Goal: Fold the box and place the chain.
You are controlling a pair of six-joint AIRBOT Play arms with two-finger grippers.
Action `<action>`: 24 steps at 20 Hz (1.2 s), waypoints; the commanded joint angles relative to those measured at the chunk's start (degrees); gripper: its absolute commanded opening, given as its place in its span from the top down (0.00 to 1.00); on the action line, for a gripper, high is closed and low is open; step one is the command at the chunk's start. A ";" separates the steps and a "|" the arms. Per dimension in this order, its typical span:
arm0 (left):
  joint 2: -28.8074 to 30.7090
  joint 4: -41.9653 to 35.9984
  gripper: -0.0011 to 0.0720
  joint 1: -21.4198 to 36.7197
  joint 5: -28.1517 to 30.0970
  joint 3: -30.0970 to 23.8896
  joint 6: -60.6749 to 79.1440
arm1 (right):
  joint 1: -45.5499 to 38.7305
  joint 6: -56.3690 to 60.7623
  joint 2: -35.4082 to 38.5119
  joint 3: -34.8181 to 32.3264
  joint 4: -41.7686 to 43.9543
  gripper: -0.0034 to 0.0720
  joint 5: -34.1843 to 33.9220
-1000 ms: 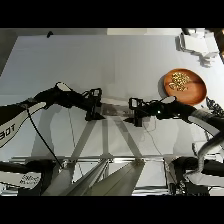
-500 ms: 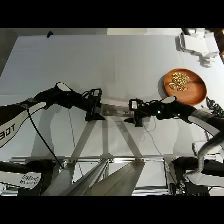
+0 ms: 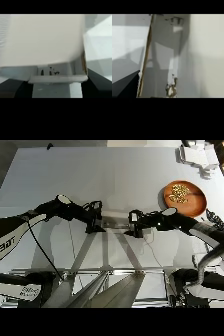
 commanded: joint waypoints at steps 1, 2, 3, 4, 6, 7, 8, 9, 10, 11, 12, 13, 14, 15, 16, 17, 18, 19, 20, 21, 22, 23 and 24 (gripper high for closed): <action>0.04 0.31 0.83 0.00 -0.17 0.00 0.09 | -0.02 3.43 3.48 0.02 -6.40 0.03 -3.85; 0.04 0.31 0.83 0.00 -0.20 0.00 0.09 | -0.02 6.67 4.83 0.02 -11.10 0.03 -4.81; 0.04 0.31 0.83 0.00 -0.20 0.00 0.09 | -0.02 10.95 6.14 0.02 -16.57 0.03 -5.64; 0.04 0.31 0.83 0.00 -0.22 0.00 0.09 | -0.02 14.88 7.41 0.02 -21.57 0.03 -5.95; 0.04 0.31 0.83 0.00 -0.20 0.00 0.09 | -0.02 23.06 10.49 0.02 -30.62 0.03 -5.99; 0.07 0.31 0.83 0.00 -0.20 0.00 0.09 | -0.02 27.21 12.13 0.02 -34.60 0.03 -5.97; 0.04 0.31 0.83 0.00 -0.20 0.00 0.09 | -0.02 30.51 13.68 0.02 -37.46 0.05 -5.79; 0.04 0.31 0.83 0.00 -0.20 0.00 0.09 | -0.02 33.22 15.15 0.02 -39.36 0.11 -5.27; 0.04 0.31 0.83 0.00 -0.17 0.00 0.09 | -0.02 35.45 16.46 0.02 -40.50 0.18 -4.85; 0.04 0.31 0.83 0.00 -0.22 0.00 0.09 | -0.02 37.90 17.66 0.02 -40.72 0.29 -4.92; 0.04 0.31 0.83 0.00 -0.20 0.00 0.09 | -0.02 40.87 18.78 0.02 -40.68 0.39 -4.90; 0.04 0.31 0.83 0.00 -0.20 0.00 0.09 | 0.00 44.15 19.93 0.02 -40.02 0.51 -4.33; 0.04 0.31 0.83 0.00 -0.17 0.00 0.09 | 0.00 46.77 20.96 0.02 -39.41 0.63 -3.69; 0.04 0.31 0.83 0.00 -0.20 0.00 0.09 | 0.00 49.46 21.97 0.02 -38.58 0.81 -2.38; 0.04 0.31 0.83 -0.02 -0.20 0.00 0.09 | 0.00 51.56 22.77 0.02 -37.38 0.94 -0.33; 0.04 0.31 0.83 0.00 -0.17 0.00 0.09 | 0.00 52.54 23.26 0.02 -35.26 0.94 2.49; 0.04 0.31 0.83 0.00 -0.17 0.00 0.09 | 0.00 52.52 23.26 0.02 -33.22 0.94 5.22; 0.04 0.31 0.83 0.00 -0.20 0.00 0.09 | 0.00 52.50 23.21 0.00 -31.04 0.94 7.34; 0.04 0.31 0.83 0.00 -0.22 0.00 0.09 | 0.00 52.50 23.21 0.00 -29.09 0.94 8.02; 0.04 0.31 0.83 0.00 -0.17 0.00 0.09 | 0.00 52.26 23.17 0.00 -26.18 0.95 8.02; 0.04 0.31 0.83 0.00 -0.20 0.00 0.09 | 0.00 51.80 22.82 0.09 -23.85 0.95 7.58; 0.04 0.31 0.83 0.00 -0.20 0.00 0.09 | 0.00 51.84 21.70 0.66 -22.23 0.95 7.48; 0.04 0.31 0.83 0.00 -0.20 0.00 0.09 | 0.00 52.30 19.71 1.88 -21.07 0.95 7.85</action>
